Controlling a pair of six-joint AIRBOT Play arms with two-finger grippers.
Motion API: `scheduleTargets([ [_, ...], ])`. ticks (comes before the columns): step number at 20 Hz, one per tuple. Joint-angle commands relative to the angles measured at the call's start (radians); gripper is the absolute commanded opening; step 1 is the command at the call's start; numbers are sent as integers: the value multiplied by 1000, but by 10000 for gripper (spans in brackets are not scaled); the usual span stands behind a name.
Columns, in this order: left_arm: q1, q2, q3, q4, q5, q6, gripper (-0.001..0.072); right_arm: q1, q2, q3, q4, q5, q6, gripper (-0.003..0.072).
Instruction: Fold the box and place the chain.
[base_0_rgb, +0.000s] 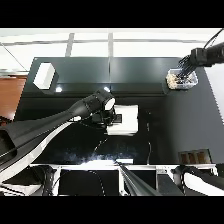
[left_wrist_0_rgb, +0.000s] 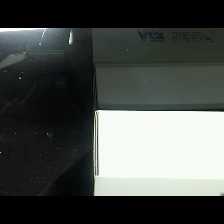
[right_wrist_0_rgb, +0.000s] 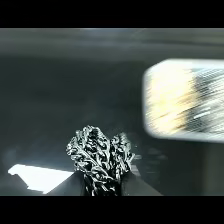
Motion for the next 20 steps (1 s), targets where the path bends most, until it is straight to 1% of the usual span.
scheduleTargets([
  [1,1,0,0,0,2,0,27,33,193,-249,317,89,-132,11],
  [3,1,0,0,0,2,0,27,50,280,-395,429,89,-148,11],
  [4,1,0,0,0,2,0,27,61,303,-443,458,83,-147,10],
  [7,0,0,0,0,2,0,27,134,319,-562,539,78,-147,11],
  [9,0,0,0,0,2,0,27,209,319,-625,564,23,-143,11],
  [11,0,0,0,0,2,0,27,292,319,-674,574,-74,-135,11],
  [14,0,0,0,0,2,0,27,394,315,-737,559,-286,-113,11],
  [15,0,0,0,0,2,0,27,413,304,-750,542,-332,-98,11],
  [16,0,0,0,0,2,0,27,424,290,-758,533,-354,-97,11],
  [20,1,0,0,0,2,0,27,440,226,-790,483,-372,-82,12],
])
